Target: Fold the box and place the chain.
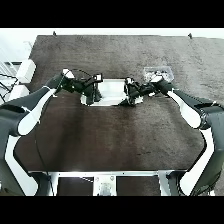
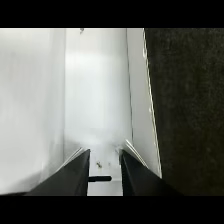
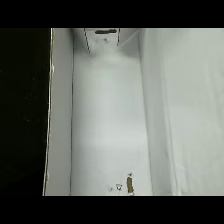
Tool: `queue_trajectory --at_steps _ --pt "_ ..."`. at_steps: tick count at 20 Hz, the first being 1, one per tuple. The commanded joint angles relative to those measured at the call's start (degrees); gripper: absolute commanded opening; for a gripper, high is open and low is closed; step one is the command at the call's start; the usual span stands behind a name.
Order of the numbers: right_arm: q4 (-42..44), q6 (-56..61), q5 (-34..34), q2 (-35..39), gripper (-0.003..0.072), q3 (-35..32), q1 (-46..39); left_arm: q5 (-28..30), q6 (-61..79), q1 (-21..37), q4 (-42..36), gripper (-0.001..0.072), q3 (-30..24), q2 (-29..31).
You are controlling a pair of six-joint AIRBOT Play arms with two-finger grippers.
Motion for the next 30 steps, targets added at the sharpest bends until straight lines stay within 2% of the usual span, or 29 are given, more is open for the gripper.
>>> queue_trajectory --at_steps 1,2,3,12,13,14,15,17,23,26,27,30 --pt "0.0 0.0 0.0 0.0 0.0567 0.0 0.0 0.2 0.4 -0.3 -1.2 0.0263 0.0 -0.9" --pt "0.0 0.0 0.0 0.0 0.0567 0.0 0.0 0.1 0.5 -0.3 -1.1 0.0450 0.0 -0.9" --pt "0.0 0.0 0.0 0.0 0.0567 0.0 0.0 0.2 0.4 -0.3 -1.2 0.0543 0.0 -0.9" --pt "0.0 0.0 0.0 0.0 0.0566 0.0 0.0 -1.0 0.2 -0.2 -0.9 0.0526 0.7 -0.4" --pt "0.0 0.0 0.0 0.0 0.0567 0.0 0.0 -2.1 -0.1 0.0 -0.7 0.0438 1.4 -0.4" --pt "0.0 0.0 0.0 0.0 0.0567 0.0 0.0 -4.4 -0.1 0.6 -0.7 0.0255 2.2 -0.4" --pt "0.0 0.0 0.0 0.0 0.0566 0.0 0.0 -6.9 -0.1 1.3 -0.6 0.0216 2.8 -0.4" --pt "0.0 0.0 0.0 0.0 0.0567 0.0 0.0 -12.0 -0.7 3.4 -0.6 0.0019 3.6 -0.2" --pt "0.0 0.0 0.0 0.0 0.0567 0.0 0.0 -19.0 -1.7 8.0 -2.5 0.0017 3.9 3.4" --pt "0.0 0.0 0.0 0.0 0.0567 0.0 0.0 -19.4 -7.8 8.9 -2.3 0.0016 3.8 7.4" --pt "0.0 0.0 0.0 0.0 0.0567 0.0 0.0 -18.5 -12.5 9.5 -2.0 0.0014 3.7 8.3" --pt "0.0 0.0 0.0 0.0 0.0566 0.0 0.0 -9.4 -35.3 12.2 0.1 0.0013 1.1 11.3"
